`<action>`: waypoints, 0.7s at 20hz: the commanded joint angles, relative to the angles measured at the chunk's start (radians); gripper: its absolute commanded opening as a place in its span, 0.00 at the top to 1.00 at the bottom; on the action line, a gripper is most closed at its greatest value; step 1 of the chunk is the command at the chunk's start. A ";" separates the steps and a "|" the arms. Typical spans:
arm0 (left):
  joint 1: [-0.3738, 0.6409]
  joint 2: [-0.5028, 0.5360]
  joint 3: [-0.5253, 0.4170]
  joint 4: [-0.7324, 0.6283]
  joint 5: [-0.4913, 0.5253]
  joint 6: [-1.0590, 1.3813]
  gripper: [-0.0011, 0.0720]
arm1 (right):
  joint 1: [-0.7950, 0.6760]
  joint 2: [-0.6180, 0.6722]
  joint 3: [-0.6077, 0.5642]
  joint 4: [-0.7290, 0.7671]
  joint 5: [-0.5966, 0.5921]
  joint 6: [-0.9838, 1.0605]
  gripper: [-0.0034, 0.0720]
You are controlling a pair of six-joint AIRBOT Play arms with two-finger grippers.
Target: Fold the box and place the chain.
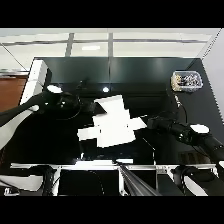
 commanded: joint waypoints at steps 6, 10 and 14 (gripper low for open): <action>-0.025 -0.205 0.148 0.119 -0.327 0.116 0.37 | 0.026 0.002 -0.003 -0.019 -0.018 -0.002 0.94; -0.038 -0.215 0.207 0.180 -0.330 0.190 0.95 | 0.025 0.002 -0.003 -0.082 -0.014 0.002 0.86; -0.039 -0.201 0.233 0.182 -0.325 0.189 0.95 | -0.030 0.002 0.110 -0.356 0.120 0.092 0.13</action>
